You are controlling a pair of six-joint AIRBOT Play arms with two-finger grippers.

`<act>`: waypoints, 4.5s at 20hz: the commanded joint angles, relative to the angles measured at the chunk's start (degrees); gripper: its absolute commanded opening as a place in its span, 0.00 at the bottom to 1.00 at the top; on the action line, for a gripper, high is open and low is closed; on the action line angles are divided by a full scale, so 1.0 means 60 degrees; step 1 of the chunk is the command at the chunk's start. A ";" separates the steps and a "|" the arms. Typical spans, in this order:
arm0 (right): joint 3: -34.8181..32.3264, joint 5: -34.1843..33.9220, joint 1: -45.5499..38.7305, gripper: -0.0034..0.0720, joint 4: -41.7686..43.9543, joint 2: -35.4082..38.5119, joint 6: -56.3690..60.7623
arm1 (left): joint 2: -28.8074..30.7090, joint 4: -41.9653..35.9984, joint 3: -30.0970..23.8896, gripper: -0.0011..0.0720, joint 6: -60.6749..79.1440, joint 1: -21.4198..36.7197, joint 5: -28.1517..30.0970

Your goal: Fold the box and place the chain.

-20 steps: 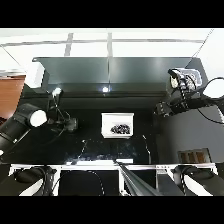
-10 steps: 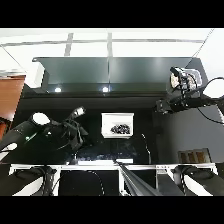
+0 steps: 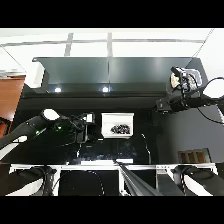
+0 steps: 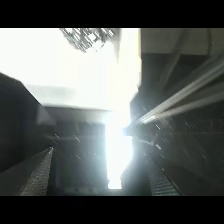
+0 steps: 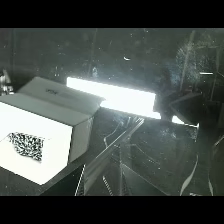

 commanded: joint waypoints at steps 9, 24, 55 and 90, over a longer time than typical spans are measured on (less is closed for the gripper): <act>-0.0004 -0.0033 0.0000 0.42 0.0000 0.0007 0.0026 | -0.0284 -0.0922 0.0284 0.98 0.0492 -0.0040 -0.0310; -0.0025 -0.0073 0.0000 0.42 0.0000 0.0004 0.0022 | -0.0670 -0.0867 0.0754 0.98 0.0018 -0.0845 0.0127; -0.0200 -0.2302 0.2339 1.00 0.2597 -0.2007 -0.4860 | -0.0667 -0.1118 0.0911 0.64 0.0219 -0.1224 0.0331; -0.0328 -0.0630 0.2976 0.45 0.2481 -0.2222 -1.0003 | -0.0667 -0.1122 0.0914 0.56 0.0168 -0.1220 0.0280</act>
